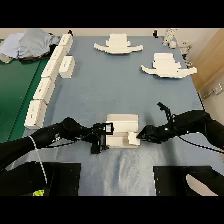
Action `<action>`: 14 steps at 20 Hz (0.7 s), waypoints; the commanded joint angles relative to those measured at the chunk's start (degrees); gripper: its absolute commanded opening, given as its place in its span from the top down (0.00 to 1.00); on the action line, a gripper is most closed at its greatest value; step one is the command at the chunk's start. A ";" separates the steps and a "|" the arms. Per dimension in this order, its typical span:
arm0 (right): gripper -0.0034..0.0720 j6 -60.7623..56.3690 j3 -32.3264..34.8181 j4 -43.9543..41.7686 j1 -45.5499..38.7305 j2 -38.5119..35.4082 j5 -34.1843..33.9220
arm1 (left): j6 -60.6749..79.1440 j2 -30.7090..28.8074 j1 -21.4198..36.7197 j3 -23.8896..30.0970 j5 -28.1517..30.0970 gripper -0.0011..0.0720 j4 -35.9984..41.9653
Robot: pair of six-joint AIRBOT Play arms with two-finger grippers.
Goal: Fold the box.
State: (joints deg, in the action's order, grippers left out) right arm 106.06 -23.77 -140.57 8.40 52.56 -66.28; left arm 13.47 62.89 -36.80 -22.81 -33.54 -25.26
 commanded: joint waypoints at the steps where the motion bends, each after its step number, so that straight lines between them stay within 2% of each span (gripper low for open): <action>1: 0.28 -2.82 -0.44 0.63 6.03 0.00 6.03 | 0.00 0.00 0.00 -0.04 0.02 0.40 -0.02; 3: 0.29 -8.52 -1.68 4.55 9.57 0.00 8.87 | 0.00 0.00 0.00 -0.04 0.02 0.40 -0.02; 4: 0.35 -12.04 -2.91 7.72 11.69 0.00 9.99 | 0.00 0.00 0.00 -0.04 0.04 0.40 -0.02; 6: 0.36 -19.45 -5.90 15.41 16.39 0.15 10.99 | 0.00 0.00 0.00 -0.04 0.02 0.40 0.00; 10: 0.37 -39.95 -11.87 32.20 28.15 3.41 10.60 | 0.00 0.00 0.00 -0.04 0.02 0.40 0.00; 14: 0.37 -57.92 -19.45 46.47 38.21 10.27 6.32 | 0.00 0.00 0.00 -0.04 0.02 0.40 0.00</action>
State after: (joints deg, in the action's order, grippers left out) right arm 63.16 -38.50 -106.48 39.90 58.92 -57.56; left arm 13.45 62.89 -36.80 -22.81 -33.54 -25.26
